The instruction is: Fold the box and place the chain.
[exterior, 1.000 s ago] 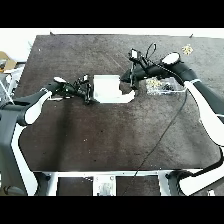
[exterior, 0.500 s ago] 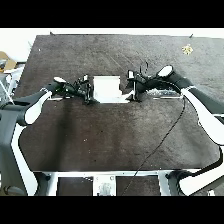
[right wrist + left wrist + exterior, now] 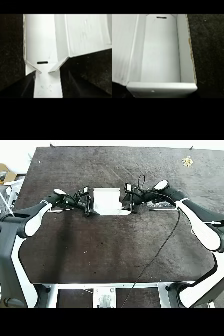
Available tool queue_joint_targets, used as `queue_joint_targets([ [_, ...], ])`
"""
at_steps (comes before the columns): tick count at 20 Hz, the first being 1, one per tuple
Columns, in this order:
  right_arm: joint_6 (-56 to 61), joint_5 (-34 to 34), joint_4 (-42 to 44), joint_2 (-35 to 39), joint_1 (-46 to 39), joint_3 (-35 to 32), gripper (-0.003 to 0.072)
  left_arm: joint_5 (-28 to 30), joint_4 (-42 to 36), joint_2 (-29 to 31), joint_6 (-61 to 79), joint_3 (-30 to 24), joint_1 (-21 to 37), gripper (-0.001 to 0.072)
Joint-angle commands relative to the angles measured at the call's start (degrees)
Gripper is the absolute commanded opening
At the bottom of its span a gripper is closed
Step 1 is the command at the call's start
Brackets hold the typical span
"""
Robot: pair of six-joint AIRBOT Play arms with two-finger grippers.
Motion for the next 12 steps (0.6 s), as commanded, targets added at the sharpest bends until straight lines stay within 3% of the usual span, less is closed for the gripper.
queue_joint_targets([
  [1, -0.17, 0.94, 1.09, -0.83, 0.42, 0.52, 0.0430, -0.02, 0.00, 0.04, 0.02, 0.02, 0.00, 0.0164],
  [2, -0.04, 1.14, 1.11, -1.01, 0.46, 0.52, 0.0309, -0.02, 0.00, 0.04, 0.02, 0.02, 0.00, 0.0164],
  [3, 0.09, 1.57, 1.36, -1.22, 0.52, 0.52, 0.0304, 0.00, 0.00, 0.04, 0.02, 0.02, 0.00, 0.0164],
  [5, 0.57, 2.86, 2.16, -1.95, 0.74, 0.52, 0.0207, -0.02, 0.02, 0.04, 0.02, 0.02, 0.00, 0.0164],
  [12, 0.39, 0.31, 8.39, -3.52, 2.01, 0.52, 0.0207, -0.02, 0.00, 0.04, 0.02, 0.02, 0.00, 0.0164],
])
